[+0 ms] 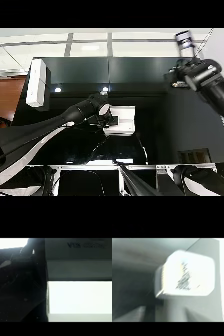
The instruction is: Fold the box and place the chain.
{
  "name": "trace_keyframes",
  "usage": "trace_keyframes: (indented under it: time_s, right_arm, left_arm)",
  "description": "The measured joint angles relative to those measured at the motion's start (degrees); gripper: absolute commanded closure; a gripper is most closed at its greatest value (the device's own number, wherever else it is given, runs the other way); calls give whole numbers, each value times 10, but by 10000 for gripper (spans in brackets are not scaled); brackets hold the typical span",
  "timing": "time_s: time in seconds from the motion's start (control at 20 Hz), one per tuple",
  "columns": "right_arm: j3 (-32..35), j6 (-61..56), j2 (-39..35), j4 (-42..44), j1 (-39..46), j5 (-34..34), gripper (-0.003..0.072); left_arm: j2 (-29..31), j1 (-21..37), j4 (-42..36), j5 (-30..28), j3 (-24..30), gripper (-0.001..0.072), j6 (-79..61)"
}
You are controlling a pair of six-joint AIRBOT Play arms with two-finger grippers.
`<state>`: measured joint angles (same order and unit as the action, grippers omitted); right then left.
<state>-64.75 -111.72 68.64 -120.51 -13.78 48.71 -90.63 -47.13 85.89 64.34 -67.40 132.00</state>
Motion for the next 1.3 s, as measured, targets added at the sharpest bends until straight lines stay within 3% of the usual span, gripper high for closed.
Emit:
trace_keyframes:
  time_s: [0.1, 0.25, 0.5, 0.65, 0.8, 0.9, 1.2, 1.25, 1.3]
  right_arm:
    - [-12, -28, 47, 17, 73, -65, -34]
    - [-99, -52, 148, 75, 149, -79, -34]
    - [-372, -105, 360, 193, 233, 106, -34]
    - [-469, -132, 436, 239, 260, 180, -34]
    - [-508, -155, 472, 259, 278, 206, -34]
    - [-520, -164, 486, 266, 287, 212, 23]
    - [-530, -178, 512, 276, 299, 201, 24]
    - [-530, -178, 516, 277, 300, 197, 77]
    - [-531, -179, 518, 278, 300, 195, 284]
  left_arm:
    - [0, 0, 0, 0, 0, 680, 0]
    - [0, 0, 0, 0, 0, 680, 0]
    - [0, 0, 0, -1, 0, 680, 0]
    - [0, 0, 0, -3, 0, 680, 0]
    - [0, 0, 0, -7, 0, 680, 0]
    - [0, 0, 0, -10, 0, 680, 0]
    - [0, 0, 0, -12, 0, 680, 0]
    - [0, 0, 0, -12, 0, 680, 0]
    - [0, 0, 0, -12, 0, 680, 0]
